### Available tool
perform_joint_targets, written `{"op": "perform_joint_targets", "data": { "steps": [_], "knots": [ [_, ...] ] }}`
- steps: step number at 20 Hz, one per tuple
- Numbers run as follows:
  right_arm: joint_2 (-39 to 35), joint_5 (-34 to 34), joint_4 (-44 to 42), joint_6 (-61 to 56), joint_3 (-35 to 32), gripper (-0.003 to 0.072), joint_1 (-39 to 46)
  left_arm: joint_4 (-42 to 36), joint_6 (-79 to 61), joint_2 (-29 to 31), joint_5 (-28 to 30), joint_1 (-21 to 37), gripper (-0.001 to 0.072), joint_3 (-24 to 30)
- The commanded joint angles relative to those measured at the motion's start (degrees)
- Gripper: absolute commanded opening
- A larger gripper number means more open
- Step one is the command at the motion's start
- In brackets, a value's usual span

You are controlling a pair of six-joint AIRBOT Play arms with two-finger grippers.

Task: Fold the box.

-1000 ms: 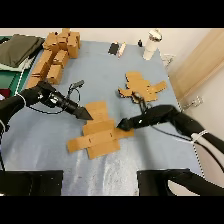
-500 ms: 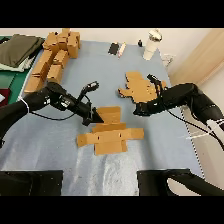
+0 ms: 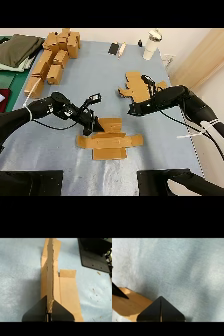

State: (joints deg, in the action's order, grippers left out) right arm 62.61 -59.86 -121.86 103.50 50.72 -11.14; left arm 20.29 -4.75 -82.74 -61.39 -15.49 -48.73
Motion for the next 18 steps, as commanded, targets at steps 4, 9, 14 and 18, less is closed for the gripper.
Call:
{"op": "perform_joint_targets", "data": {
  "steps": [4, 9, 14, 18],
  "knots": [
    [0.3, 0.7, 0.2, 0.0, 0.0, 0.0004, -0.4, 0.7, 0.1, 0.0, -0.5, -0.2, 0.0012, 0.6],
    [-0.9, -0.7, 8.2, -6.1, 0.0, 0.0003, -0.4, 1.3, 0.2, 1.2, -0.5, -0.2, 0.0012, 0.6],
    [-5.0, -1.0, 11.9, -7.1, -1.8, 0.0002, -1.5, 2.0, 0.2, 1.7, -0.4, -0.2, 0.0012, 0.6],
    [-6.8, -1.0, 14.1, -8.7, -5.2, 0.0002, -4.4, 2.0, 0.2, 1.7, 0.1, -0.2, 0.0012, 0.6]
  ]
}}
